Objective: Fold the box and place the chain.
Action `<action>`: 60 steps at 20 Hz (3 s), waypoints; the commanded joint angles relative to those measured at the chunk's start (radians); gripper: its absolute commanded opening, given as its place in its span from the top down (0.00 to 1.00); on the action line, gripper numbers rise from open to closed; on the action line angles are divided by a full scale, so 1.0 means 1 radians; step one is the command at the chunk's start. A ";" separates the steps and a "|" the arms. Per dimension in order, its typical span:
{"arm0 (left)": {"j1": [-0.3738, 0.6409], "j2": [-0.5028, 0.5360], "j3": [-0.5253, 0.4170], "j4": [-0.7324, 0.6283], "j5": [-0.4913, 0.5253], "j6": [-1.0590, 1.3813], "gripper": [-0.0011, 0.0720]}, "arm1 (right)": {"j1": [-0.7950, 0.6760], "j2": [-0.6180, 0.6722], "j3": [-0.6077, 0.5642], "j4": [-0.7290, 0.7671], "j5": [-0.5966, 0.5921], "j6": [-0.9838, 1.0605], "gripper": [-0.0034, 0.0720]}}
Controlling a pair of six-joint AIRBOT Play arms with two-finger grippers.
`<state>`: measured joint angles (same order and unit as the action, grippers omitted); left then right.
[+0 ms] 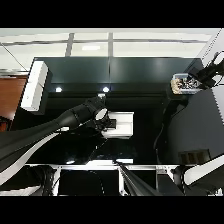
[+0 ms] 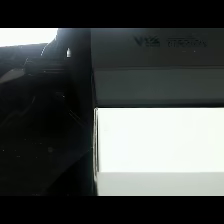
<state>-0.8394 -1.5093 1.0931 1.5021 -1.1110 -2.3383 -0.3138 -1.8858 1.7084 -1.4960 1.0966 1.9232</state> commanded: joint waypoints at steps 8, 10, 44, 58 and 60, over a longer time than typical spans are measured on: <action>0.000 0.000 0.000 0.000 -0.001 0.000 0.95 | -0.010 -0.039 0.080 0.003 0.009 -0.045 0.93; 0.000 0.000 0.000 0.000 -0.001 0.000 0.95 | -0.010 0.004 0.101 0.003 0.037 -0.117 0.93; 0.000 0.000 0.000 0.000 0.010 0.000 0.95 | 0.523 0.949 -0.724 0.922 0.164 -0.743 0.93; 0.000 0.000 0.000 0.000 0.010 0.000 0.95 | 0.702 0.835 -0.748 0.589 0.060 -0.586 0.93; 0.000 0.000 0.000 0.000 0.010 0.000 0.95 | 0.710 0.835 -0.774 0.609 0.058 -0.576 0.93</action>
<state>-0.8394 -1.5093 1.0931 1.5017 -1.1019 -2.3386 0.3862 -1.0485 0.9531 -0.8471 1.1362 1.3113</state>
